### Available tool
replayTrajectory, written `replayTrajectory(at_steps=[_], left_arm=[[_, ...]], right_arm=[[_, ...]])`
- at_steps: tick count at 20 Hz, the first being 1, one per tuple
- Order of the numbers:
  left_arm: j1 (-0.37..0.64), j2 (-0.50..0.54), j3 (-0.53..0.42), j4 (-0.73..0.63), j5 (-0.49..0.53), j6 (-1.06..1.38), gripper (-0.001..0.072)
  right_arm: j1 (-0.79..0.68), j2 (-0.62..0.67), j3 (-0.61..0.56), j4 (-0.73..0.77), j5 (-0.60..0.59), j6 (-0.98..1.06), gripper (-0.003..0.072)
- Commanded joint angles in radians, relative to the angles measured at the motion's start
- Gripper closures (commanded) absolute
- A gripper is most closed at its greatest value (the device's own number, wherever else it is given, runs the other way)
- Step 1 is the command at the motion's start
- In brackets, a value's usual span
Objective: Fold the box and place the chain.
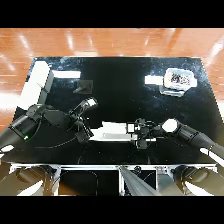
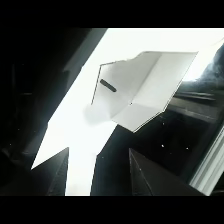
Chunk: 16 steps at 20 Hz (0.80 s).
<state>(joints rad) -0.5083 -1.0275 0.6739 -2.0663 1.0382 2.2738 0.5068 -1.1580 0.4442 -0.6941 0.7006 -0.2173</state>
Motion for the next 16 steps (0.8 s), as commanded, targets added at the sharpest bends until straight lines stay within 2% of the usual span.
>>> replayTrajectory(at_steps=[1,4,7,10,11,12,13,16], left_arm=[[-0.004,0.0,-0.003,-0.001,-0.028,0.079,0.0221],[-0.003,-0.005,0.0,0.022,-0.041,0.148,0.0221],[-0.004,-0.004,0.01,-0.085,-0.049,0.148,0.0223],[-0.002,-0.005,0.011,-0.102,-0.214,0.149,0.0222],[-0.003,-0.006,0.012,-0.125,-0.236,0.15,0.0233],[-0.003,-0.006,0.012,-0.145,-0.224,0.154,0.0407],[-0.003,-0.006,0.012,-0.146,-0.188,0.154,0.0689],[-0.011,-0.006,0.008,-0.155,-0.076,0.154,0.069]], right_arm=[[0.0,0.0,0.0,0.042,-0.024,0.0,0.0149],[0.0,0.0,0.0,0.047,-0.035,0.0,0.0149],[0.0,0.0,0.0,0.047,-0.034,0.0,0.0149],[0.0,0.0,0.0,0.047,-0.034,0.0,0.0149],[0.0,0.0,0.0,0.047,-0.034,0.0,0.0149],[0.0,0.0,0.0,0.047,-0.033,0.0,0.0149],[0.0,0.0,0.0,0.047,-0.032,0.0,0.0149],[0.0,0.0,0.0,0.047,-0.032,0.0,0.0149]])
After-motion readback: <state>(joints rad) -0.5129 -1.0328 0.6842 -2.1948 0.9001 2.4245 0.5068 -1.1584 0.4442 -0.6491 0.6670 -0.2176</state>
